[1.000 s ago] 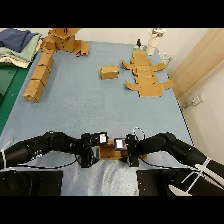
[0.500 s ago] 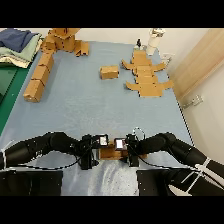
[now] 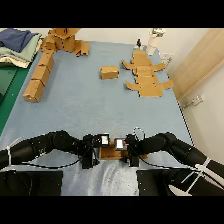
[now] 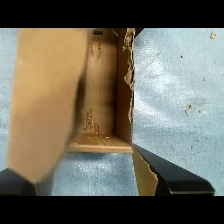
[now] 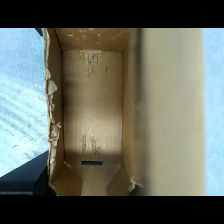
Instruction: Fold the box.
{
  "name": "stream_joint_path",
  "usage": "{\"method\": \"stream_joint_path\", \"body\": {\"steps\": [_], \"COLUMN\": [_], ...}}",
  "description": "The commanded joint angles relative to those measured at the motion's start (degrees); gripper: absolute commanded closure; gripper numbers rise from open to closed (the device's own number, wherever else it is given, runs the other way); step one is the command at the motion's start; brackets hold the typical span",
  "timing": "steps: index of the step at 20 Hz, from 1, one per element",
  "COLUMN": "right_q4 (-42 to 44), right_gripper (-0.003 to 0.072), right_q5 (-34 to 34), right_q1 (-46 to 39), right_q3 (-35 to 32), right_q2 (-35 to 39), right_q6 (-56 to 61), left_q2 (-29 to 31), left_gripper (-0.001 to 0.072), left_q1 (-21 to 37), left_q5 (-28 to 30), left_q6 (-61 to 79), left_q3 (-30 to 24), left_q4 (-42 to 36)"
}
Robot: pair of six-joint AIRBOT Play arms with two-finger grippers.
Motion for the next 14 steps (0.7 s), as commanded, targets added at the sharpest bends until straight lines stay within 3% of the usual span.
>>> {"method": "stream_joint_path", "body": {"steps": [1, 14], "right_q4": [0.1, 0.1], "right_gripper": [0.0181, 0.0181], "right_q5": [0.1, 0.1], "right_q1": [0.0, 0.0], "right_q3": [0.0, 0.0], "right_q2": [0.0, 0.0], "right_q6": [-0.1, -0.1], "left_q2": [-0.1, 0.5], "left_gripper": [0.0011, 0.0010], "left_q1": [0.2, 2.1], "left_q5": [-0.3, 0.2], "left_q6": [0.2, 0.2], "left_q3": [0.1, 0.1], "left_q4": [-0.3, -0.6]}}
